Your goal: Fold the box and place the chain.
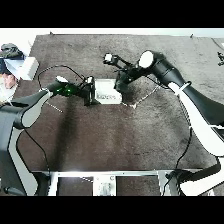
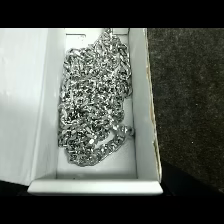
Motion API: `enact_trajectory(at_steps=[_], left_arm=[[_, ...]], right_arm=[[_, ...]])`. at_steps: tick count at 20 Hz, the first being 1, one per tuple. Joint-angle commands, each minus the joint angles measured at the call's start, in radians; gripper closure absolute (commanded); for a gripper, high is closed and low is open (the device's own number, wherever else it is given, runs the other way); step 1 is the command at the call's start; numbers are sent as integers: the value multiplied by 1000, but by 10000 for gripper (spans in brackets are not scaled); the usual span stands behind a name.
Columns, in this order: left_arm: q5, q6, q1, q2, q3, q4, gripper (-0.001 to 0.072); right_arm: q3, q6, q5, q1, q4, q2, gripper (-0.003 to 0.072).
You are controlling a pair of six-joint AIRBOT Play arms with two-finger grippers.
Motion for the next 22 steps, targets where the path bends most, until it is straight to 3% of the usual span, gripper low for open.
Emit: enact_trajectory(at_steps=[1,6,9,12,20,22], left_arm=[[0,0,0,0,0,0,175],[0,0,0,0,0,0,175],[0,0,0,0,0,0,175],[0,0,0,0,0,0,175],[0,0,0,0,0,0,175],[0,0,0,0,0,0,175]], right_arm=[[-8,70,240,-92,16,5,330],[-202,-29,129,-124,2,0,329],[-323,-45,-38,-124,-61,0,328],[-348,-48,-160,-124,-72,0,330],[-348,-104,-143,-124,-88,-14,332],[-348,-104,-129,-124,-83,-34,440]])
